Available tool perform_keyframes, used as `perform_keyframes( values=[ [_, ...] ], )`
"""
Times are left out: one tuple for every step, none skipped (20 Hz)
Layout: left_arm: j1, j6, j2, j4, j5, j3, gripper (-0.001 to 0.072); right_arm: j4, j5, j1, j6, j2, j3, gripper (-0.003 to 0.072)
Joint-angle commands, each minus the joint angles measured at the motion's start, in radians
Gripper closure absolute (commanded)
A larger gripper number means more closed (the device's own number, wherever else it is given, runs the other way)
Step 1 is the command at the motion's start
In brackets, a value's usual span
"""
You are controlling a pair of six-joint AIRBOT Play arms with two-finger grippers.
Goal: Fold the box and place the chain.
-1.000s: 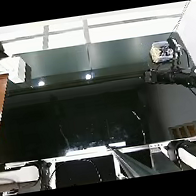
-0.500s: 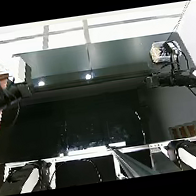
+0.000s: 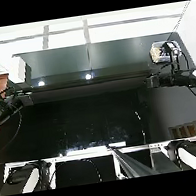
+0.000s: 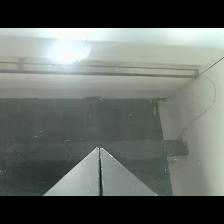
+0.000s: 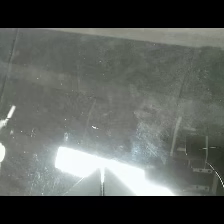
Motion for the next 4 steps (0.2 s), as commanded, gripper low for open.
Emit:
perform_keyframes(
  values=[
    [0.000,0.000,0.004,0.001,0.006,-0.004,0.0682,-0.001,0.000,0.001,0.000,-0.001,0.000,0.0673],
    [0.000,0.000,0.004,0.001,0.006,-0.004,0.0682,-0.001,0.000,0.001,0.000,-0.001,0.000,0.0673],
    [0.000,0.000,0.003,0.001,0.006,-0.004,0.0682,-0.001,0.000,0.001,0.000,-0.001,0.000,0.0673],
    [0.000,0.000,0.004,0.001,0.006,-0.004,0.0682,-0.001,0.000,0.000,0.000,-0.001,0.000,0.0673]
  ],
)
